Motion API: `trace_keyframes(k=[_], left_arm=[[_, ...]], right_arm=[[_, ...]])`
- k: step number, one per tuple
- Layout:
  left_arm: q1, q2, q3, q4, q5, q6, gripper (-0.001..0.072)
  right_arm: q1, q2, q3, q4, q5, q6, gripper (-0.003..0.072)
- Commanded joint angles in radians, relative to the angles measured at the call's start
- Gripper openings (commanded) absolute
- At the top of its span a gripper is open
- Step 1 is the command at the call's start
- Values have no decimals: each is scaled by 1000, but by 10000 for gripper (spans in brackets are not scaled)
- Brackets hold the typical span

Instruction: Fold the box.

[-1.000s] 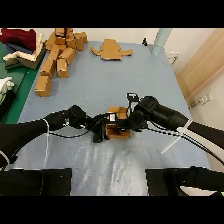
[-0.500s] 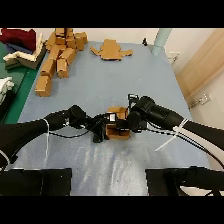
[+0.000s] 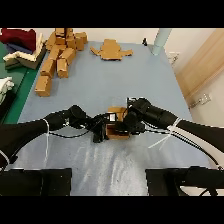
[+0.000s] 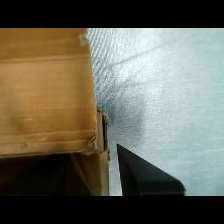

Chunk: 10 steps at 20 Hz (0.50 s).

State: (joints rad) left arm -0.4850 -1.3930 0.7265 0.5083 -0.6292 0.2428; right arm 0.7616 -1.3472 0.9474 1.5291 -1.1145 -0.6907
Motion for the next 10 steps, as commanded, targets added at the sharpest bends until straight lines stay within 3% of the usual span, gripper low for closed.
trace_keyframes(k=[1,6,9,10], left_arm=[[-1,0,0,0,0,0,401],[-1,0,0,0,0,0,401],[-1,0,0,0,0,0,400],[-1,0,0,0,0,0,400]], right_arm=[[1,-38,1,2,7,1,400],[0,-35,1,-6,0,-2,395],[0,-35,1,-8,-2,-9,328],[0,-35,1,-12,-2,-9,231]])
